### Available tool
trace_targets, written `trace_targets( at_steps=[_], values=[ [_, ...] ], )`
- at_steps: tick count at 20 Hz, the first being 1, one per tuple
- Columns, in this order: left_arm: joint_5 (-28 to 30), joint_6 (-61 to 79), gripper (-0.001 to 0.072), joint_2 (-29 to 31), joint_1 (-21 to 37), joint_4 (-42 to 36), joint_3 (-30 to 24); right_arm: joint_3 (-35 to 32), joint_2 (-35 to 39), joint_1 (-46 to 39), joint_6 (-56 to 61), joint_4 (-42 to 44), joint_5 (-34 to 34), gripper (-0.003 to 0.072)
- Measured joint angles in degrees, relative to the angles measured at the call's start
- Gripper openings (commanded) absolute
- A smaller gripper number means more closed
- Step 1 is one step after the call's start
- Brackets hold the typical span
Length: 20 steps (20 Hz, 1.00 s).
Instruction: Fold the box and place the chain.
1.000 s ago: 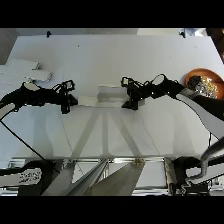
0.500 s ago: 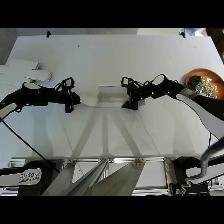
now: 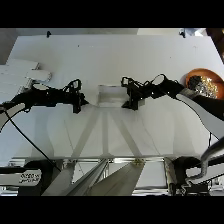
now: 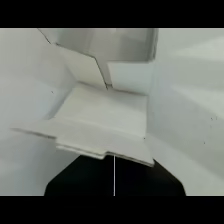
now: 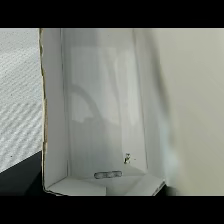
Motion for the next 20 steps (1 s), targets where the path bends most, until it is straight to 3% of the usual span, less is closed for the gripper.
trace_targets(
  at_steps=[5, 11, 17, 20],
  values=[
    [0.2, -1.3, 0.0031, 0.3, -0.3, -4.9, 0.0, 0.0, 0.0, 0.0, 0.0, 0.0, 0.0, 0.0473],
    [-1.1, -14.4, 0.0043, 0.4, -0.3, -6.3, 0.0, 0.0, 0.0, 0.0, 0.0, 0.0, 0.0, 0.0473],
    [-1.8, -29.0, 0.0229, 0.4, -0.6, -6.6, 0.0, 0.0, 0.0, 0.0, 0.0, 0.0, 0.0, 0.0473],
    [-2.0, -34.4, 0.0228, 0.5, -1.6, -6.6, 0.0, 0.0, 0.0, 0.0, 0.0, 0.0, 0.0, 0.0473]
  ],
)
